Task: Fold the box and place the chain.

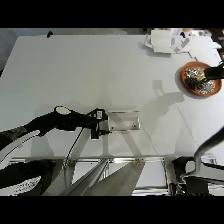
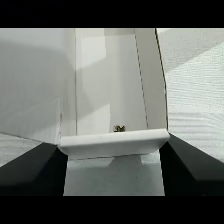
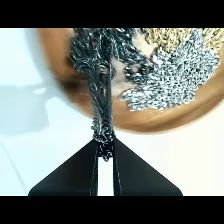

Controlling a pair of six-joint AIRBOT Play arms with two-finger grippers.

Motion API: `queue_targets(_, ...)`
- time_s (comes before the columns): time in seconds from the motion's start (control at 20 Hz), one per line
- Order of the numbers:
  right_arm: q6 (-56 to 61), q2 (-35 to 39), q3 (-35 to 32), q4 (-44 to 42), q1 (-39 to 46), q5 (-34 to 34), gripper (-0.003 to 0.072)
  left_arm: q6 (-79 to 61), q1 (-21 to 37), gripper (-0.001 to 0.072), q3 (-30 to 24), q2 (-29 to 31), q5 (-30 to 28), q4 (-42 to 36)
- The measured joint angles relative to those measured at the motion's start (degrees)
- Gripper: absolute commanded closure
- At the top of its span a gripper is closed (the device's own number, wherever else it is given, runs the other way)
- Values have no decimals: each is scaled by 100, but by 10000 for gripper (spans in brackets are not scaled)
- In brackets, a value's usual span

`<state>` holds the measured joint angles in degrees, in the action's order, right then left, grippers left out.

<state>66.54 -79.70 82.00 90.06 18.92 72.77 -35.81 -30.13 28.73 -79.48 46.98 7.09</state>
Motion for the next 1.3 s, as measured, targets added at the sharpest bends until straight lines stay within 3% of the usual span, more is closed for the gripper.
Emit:
queue_targets(0.5,105,1047,-9,-2083,-181,1110,673,0,0,601,0,0,0,2)
queue_targets(1.1,278,1950,-76,-2398,-1869,2354,673,0,0,601,0,0,0,0)
queue_targets(1.3,391,2378,-544,-2446,-2317,2441,672,0,0,601,0,0,-2,2)
